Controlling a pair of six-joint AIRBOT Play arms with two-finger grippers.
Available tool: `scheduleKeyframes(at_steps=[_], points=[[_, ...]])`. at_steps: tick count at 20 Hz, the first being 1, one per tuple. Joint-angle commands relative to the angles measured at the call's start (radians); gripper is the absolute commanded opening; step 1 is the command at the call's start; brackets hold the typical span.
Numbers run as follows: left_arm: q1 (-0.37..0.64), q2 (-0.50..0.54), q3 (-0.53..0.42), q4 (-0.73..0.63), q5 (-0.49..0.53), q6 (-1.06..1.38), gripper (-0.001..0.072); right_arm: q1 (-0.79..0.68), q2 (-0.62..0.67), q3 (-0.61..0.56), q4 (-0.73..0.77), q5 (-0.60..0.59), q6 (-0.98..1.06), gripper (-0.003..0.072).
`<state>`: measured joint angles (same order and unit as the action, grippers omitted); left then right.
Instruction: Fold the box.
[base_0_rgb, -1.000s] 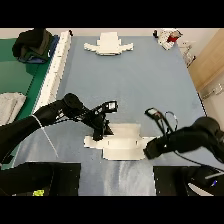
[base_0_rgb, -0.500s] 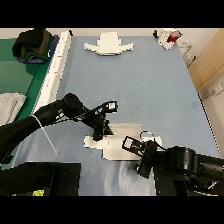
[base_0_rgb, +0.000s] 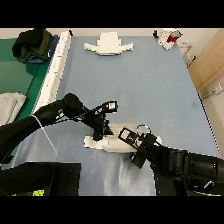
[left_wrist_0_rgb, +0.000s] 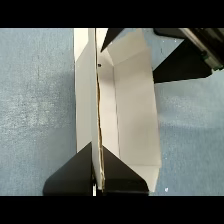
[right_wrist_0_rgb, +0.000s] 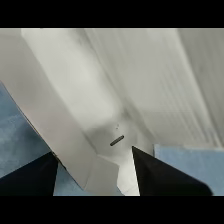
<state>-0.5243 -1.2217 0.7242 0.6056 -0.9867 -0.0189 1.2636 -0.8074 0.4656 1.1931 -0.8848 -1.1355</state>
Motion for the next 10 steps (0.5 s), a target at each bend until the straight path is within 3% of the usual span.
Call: scheduleKeyframes(at_steps=[1,4,6,10], points=[[0.0,-0.001,0.0,0.0,0.0,0.0,0.0013,0.002,0.003,0.037,-0.042,-0.073,0.134,0.0659],[0.0,-0.001,0.0,0.0,0.0,0.0,0.0013,0.002,0.005,0.049,-0.029,-0.107,0.139,0.0662],[0.0,-0.001,0.0,0.0,0.0,0.0,0.0013,0.002,0.005,0.072,-0.026,-0.161,0.145,0.072],[0.0,-0.001,0.0,0.0,0.0,0.0,0.0013,0.002,0.003,0.092,-0.05,-0.188,0.13,0.072]])
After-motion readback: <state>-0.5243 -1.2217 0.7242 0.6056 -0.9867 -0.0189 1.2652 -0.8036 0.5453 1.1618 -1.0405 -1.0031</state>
